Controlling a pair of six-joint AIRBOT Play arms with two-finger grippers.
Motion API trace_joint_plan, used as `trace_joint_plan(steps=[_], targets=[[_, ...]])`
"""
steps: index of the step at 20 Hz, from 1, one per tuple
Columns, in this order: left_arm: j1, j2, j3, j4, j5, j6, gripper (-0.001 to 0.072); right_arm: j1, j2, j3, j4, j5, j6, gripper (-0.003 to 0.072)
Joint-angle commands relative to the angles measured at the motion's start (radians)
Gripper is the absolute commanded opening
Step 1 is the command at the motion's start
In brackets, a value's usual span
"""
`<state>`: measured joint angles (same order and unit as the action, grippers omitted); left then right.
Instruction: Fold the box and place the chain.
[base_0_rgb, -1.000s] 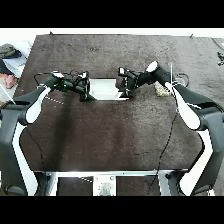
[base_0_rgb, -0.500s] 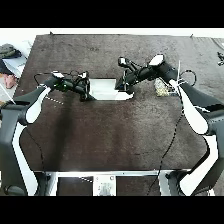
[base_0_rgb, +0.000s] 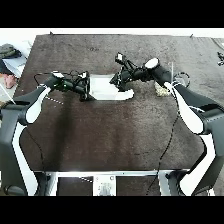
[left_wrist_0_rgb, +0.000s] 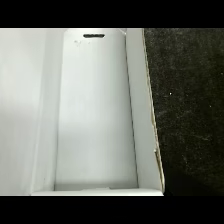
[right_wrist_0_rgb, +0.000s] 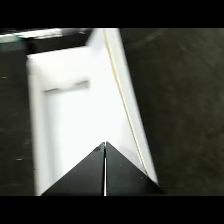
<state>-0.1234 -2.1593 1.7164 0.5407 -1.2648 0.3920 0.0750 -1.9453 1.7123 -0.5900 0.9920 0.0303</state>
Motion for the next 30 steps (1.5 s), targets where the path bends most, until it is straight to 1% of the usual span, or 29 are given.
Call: trace_joint_plan(steps=[1,8,15,24,30], targets=[[0.001,-0.001,0.000,0.000,0.000,0.001,0.0354,0.000,-0.030,0.000,0.012,-0.075,0.000,-0.0015],[0.000,-0.001,0.000,0.000,0.000,0.001,0.0354,-0.009,-0.033,0.000,0.012,-0.143,0.000,-0.0015],[0.000,-0.001,0.000,0.000,0.000,0.001,0.0354,-0.025,-0.045,-0.001,0.030,-0.138,0.000,-0.0015],[0.000,-0.001,0.000,0.000,0.000,0.000,0.0354,-0.014,-0.102,-0.001,0.029,-0.087,0.000,-0.0015],[0.001,-0.001,0.000,-0.001,0.000,0.001,0.0354,-0.014,-0.102,0.005,0.026,-0.090,-0.003,-0.0015]])
